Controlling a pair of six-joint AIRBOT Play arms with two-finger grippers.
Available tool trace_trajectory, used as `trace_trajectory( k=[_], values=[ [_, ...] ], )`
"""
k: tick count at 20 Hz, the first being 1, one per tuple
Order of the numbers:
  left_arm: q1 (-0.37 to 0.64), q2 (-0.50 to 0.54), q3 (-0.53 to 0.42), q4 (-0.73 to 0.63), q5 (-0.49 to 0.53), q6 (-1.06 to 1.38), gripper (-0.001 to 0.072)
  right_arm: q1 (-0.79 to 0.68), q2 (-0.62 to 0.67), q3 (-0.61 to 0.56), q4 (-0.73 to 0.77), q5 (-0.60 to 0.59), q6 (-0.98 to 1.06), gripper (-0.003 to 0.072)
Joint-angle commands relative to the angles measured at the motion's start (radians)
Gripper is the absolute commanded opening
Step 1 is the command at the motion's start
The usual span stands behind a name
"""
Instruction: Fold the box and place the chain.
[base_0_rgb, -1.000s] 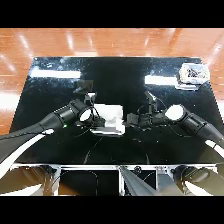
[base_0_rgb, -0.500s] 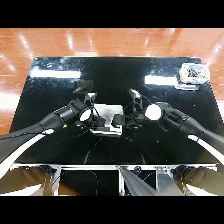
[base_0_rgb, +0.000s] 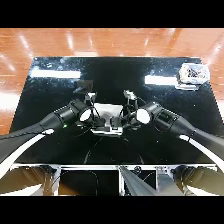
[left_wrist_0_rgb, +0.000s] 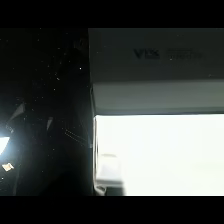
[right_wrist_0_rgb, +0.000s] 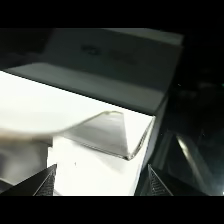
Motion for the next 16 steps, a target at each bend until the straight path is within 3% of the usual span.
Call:
trace_trajectory(
  k=[1, 6, 13, 16],
  values=[
    [0.000, -0.001, 0.000, 0.000, 0.000, -0.002, 0.0021, 0.039, -0.002, 0.004, -0.135, 0.018, 0.151, 0.0649],
    [0.000, -0.001, 0.000, 0.000, 0.002, -0.002, 0.0021, 0.079, -0.003, 0.005, -0.285, 0.018, 0.309, 0.0649],
    [-0.001, -0.001, 0.000, 0.001, 0.008, -0.002, 0.0021, 0.108, -0.042, 0.053, -0.288, 0.021, 0.336, 0.0639],
    [-0.001, -0.001, 0.000, 0.000, 0.009, -0.002, 0.0021, 0.115, -0.106, 0.144, -0.325, 0.132, 0.342, 0.0639]
  ],
)
